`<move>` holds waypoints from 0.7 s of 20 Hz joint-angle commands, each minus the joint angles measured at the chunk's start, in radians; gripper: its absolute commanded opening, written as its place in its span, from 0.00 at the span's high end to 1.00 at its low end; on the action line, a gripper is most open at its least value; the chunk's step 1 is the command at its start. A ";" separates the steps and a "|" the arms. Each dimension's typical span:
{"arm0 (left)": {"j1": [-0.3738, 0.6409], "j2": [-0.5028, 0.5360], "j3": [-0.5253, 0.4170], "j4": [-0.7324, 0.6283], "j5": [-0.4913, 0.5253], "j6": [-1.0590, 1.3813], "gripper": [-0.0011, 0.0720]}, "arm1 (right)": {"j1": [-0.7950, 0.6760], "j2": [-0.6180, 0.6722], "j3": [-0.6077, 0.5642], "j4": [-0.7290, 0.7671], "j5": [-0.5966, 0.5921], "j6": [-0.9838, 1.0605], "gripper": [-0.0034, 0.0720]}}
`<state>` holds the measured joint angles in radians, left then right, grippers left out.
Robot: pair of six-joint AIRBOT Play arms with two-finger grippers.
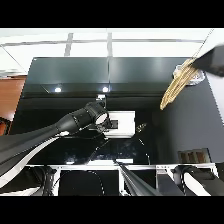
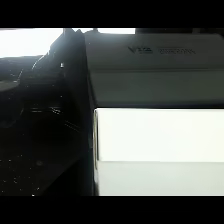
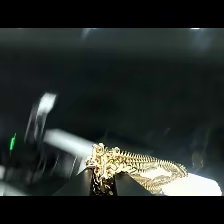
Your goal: Fold the box and place the chain.
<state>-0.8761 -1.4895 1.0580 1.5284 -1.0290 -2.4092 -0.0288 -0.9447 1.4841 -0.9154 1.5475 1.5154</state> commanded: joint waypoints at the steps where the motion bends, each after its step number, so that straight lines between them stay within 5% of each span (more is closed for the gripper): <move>1: 0.001 0.000 0.000 0.000 0.000 0.000 0.95 | 0.136 0.038 -0.115 0.052 0.050 -0.005 0.95; 6: 0.001 0.000 0.000 0.000 0.000 0.000 0.95 | 0.250 0.035 -0.192 0.203 -0.068 -0.005 0.95; 14: 0.001 0.000 0.000 0.000 -0.002 0.000 0.95 | 0.410 -0.015 -0.416 0.196 -0.292 -0.006 0.95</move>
<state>-0.8761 -1.4895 1.0580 1.5284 -1.0313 -2.4092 0.3332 -0.9379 1.1549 -0.7216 1.3422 1.5105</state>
